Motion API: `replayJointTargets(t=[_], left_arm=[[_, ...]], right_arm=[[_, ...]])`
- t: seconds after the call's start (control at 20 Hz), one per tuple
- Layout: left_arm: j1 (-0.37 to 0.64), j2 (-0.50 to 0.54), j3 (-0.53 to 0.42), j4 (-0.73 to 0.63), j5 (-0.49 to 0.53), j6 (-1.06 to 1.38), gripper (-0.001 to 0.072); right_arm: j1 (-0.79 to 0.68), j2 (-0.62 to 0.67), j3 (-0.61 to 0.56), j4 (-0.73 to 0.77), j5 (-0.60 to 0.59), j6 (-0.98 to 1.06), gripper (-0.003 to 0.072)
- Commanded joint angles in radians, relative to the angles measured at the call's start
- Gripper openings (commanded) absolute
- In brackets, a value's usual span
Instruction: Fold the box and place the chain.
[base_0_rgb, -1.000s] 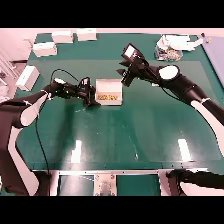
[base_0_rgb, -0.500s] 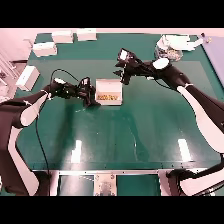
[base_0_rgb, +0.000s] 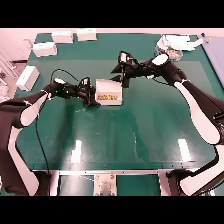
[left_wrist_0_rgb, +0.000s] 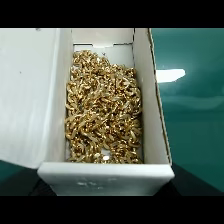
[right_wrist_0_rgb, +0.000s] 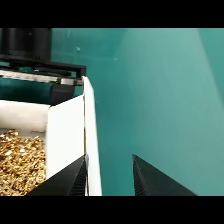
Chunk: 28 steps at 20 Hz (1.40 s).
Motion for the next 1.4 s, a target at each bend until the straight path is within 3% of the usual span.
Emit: replayJointTargets(t=[0.0,0.3,0.55,0.65,1.05,1.15,1.35], left_arm=[[0.001,0.000,0.000,0.000,0.000,0.000,0.0484],[0.001,0.000,0.000,0.000,0.000,0.000,0.0484],[0.001,0.000,0.000,0.000,0.000,0.000,0.0484],[0.001,0.000,0.000,0.000,0.000,0.000,0.0484],[0.001,0.000,0.000,0.000,0.000,0.000,0.0484],[0.001,0.000,0.000,0.000,0.000,0.000,0.0484],[0.001,0.000,0.000,0.000,0.000,0.000,0.0484]], right_arm=[[-0.001,-0.003,0.004,-0.021,0.092,0.039,0.0326],[-0.001,0.010,0.014,-0.014,0.097,0.041,0.0326],[-0.012,0.043,0.101,0.074,0.062,0.036,0.0327],[-0.023,0.021,0.103,0.066,-0.015,-0.006,0.0326],[-0.059,-0.140,0.107,0.065,-0.037,-0.066,0.0326],[-0.053,-0.149,0.107,0.065,0.011,-0.064,0.0326],[-0.052,-0.130,0.153,0.019,0.238,0.039,0.0324]])
